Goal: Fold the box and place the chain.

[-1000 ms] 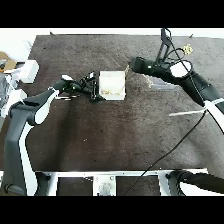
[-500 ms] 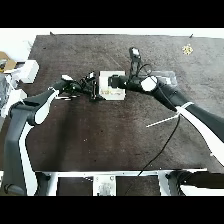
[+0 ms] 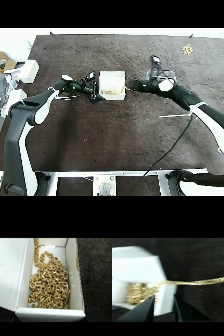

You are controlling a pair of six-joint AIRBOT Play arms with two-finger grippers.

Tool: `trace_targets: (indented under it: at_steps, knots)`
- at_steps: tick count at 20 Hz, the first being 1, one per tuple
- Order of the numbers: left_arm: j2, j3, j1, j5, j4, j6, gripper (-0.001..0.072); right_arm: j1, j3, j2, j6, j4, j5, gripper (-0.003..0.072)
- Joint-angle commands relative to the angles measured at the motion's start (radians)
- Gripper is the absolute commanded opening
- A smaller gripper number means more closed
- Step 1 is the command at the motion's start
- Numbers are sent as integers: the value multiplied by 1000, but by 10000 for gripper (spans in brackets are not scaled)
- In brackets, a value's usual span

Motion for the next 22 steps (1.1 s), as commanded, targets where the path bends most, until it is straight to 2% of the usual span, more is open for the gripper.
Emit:
trace_targets:
  at_steps: [1,6,11,12,13,15,18,22]
  knots:
    - [0,0,1,0,0,0,274,-151,-39,-32,50,2,-31,275]
    - [0,0,1,0,0,0,274,-184,31,-182,51,121,-99,277]
    - [0,0,1,0,0,0,274,-154,165,-304,87,121,-99,274]
    - [0,0,1,0,0,0,274,-154,172,-317,97,125,-98,160]
    - [0,0,1,0,0,0,274,-154,175,-317,96,138,-86,13]
    - [0,0,1,0,0,0,274,-138,174,-272,60,142,-45,2]
    - [0,0,1,0,0,0,274,-82,174,-129,-23,133,-5,2]
    - [0,0,1,0,0,0,274,26,174,59,-28,32,13,2]
